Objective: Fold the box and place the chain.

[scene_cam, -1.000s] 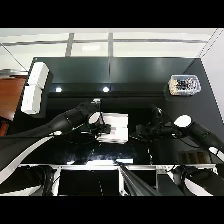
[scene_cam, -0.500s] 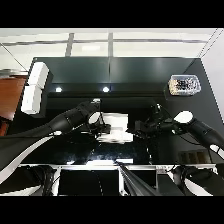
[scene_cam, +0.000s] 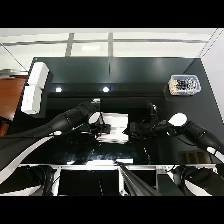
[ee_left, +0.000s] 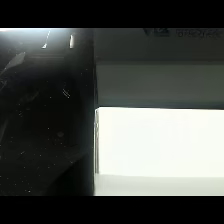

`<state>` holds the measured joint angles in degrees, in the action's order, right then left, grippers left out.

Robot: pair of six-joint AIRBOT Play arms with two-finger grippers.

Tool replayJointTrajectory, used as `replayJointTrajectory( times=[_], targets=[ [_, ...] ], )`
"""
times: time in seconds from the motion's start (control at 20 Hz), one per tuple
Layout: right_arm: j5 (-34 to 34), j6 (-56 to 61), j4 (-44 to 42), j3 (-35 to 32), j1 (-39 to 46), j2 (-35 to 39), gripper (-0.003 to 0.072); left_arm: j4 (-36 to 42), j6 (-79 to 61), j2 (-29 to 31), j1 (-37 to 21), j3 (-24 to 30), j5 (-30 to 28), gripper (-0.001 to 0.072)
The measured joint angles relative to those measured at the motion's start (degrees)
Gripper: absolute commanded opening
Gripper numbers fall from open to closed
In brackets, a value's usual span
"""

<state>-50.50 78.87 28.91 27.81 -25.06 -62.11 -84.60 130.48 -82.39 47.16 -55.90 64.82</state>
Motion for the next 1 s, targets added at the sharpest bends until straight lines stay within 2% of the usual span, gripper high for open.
replayJointTrajectory(
  times=[0.2,0.45,0.7,0.95,1.0],
  targets=[
    [4.33,8.39,7.15,2.08,-5.57,0.00,0.0409,0.00,0.00,0.00,0.00,0.00,0.02,0.0032],
    [6.47,29.20,26.29,7.93,-12.92,-0.15,0.0399,-0.07,0.09,0.00,0.00,0.00,0.09,0.0032],
    [3.58,41.07,38.80,13.75,-17.94,-3.41,0.0399,-0.20,0.02,0.00,0.00,0.00,-0.04,0.0032],
    [-2.43,47.32,46.88,19.54,-21.44,-9.35,0.0399,-0.22,-0.02,0.00,0.00,0.00,-0.13,0.0032],
    [-3.43,48.28,47.93,20.31,-21.94,-10.34,0.0336,-0.24,-0.02,0.00,-0.02,0.00,-0.15,0.0032]
  ],
)
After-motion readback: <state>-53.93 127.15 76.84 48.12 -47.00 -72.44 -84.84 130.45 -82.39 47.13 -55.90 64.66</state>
